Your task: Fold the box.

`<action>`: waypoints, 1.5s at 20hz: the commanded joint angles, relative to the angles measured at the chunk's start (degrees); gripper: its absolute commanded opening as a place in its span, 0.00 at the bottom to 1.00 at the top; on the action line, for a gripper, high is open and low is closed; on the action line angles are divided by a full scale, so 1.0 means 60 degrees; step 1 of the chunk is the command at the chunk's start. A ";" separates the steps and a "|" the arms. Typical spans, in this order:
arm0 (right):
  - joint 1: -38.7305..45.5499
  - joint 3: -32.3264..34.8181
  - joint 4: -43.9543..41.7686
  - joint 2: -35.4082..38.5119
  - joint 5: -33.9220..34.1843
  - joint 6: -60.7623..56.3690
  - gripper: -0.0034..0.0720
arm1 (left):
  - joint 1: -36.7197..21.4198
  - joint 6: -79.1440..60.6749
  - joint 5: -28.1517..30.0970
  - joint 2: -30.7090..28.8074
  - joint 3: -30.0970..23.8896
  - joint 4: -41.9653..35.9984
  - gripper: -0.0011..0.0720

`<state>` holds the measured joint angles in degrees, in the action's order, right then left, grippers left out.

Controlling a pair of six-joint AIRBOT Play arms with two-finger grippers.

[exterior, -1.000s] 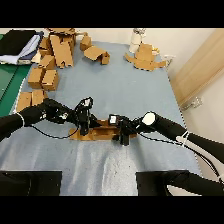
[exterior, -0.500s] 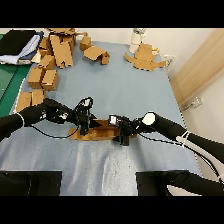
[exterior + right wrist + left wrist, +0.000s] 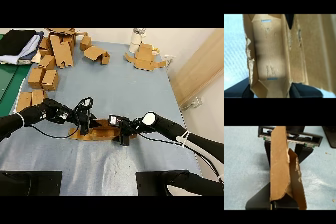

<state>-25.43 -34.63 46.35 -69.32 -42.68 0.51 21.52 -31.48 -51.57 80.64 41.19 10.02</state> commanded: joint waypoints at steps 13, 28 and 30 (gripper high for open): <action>-0.0007 0.0000 0.0033 0.0000 -0.0062 -0.0004 0.65 | -0.0015 0.0357 0.0025 -0.0007 0.0011 0.0018 0.03; -0.0007 0.0000 0.0051 0.0000 -0.0131 0.0000 0.65 | -0.0623 0.6696 0.0259 -0.2987 0.0200 0.6011 0.53; -0.0007 0.0000 0.0062 0.0000 -0.0528 0.0011 0.65 | -0.0623 0.8116 0.0015 -0.3337 0.0200 0.7082 0.53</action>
